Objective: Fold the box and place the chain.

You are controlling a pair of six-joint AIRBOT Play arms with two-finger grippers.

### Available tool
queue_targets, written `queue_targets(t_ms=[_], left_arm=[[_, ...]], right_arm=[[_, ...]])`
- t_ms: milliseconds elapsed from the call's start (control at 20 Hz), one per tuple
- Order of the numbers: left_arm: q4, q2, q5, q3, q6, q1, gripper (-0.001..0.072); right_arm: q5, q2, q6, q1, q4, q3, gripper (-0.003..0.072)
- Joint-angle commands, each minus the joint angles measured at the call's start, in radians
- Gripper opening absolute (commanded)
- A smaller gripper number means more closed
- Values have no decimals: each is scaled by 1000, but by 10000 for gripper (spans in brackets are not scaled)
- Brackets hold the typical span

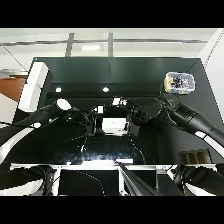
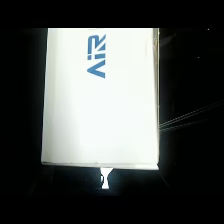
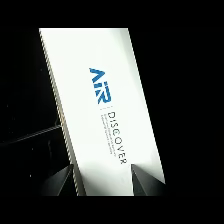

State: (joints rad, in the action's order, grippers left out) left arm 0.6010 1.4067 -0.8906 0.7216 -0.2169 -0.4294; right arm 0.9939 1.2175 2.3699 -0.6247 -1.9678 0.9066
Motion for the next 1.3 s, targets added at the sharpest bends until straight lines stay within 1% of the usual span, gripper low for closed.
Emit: queue_targets(t_ms=[0, 750, 900, 950, 1000, 1050, 1100, 1150, 1200, 1250], left_arm=[[0, 0, 1, 1, 0, 0, 394], [0, 0, 2, 1, 0, 0, 394], [0, 0, 2, 1, 0, 0, 394], [0, 0, 2, 1, 0, 0, 395], [0, 0, 2, 1, 0, 0, 394], [0, 0, 2, 1, 0, 0, 395], [0, 0, 2, 1, 0, 0, 394], [0, 0, 2, 1, 0, 0, 394], [0, 0, 2, 1, 0, 0, 394], [0, 0, 2, 1, 0, 0, 395]], right_arm=[[1, -6, -11, 0, -1, 1, 442], [-5, -6, -37, 0, 16, 29, 442], [12, -19, -122, 3, 16, 45, 442], [25, -37, -167, 13, 14, 50, 411], [42, -58, -215, 32, 12, 50, 352], [69, -81, -268, 64, 6, 49, 333], [106, -99, -308, 101, -2, 48, 187], [147, -112, -331, 143, -23, 43, 25], [176, -119, -348, 193, -87, 25, 27], [176, -120, -354, 239, -193, -12, 26]])
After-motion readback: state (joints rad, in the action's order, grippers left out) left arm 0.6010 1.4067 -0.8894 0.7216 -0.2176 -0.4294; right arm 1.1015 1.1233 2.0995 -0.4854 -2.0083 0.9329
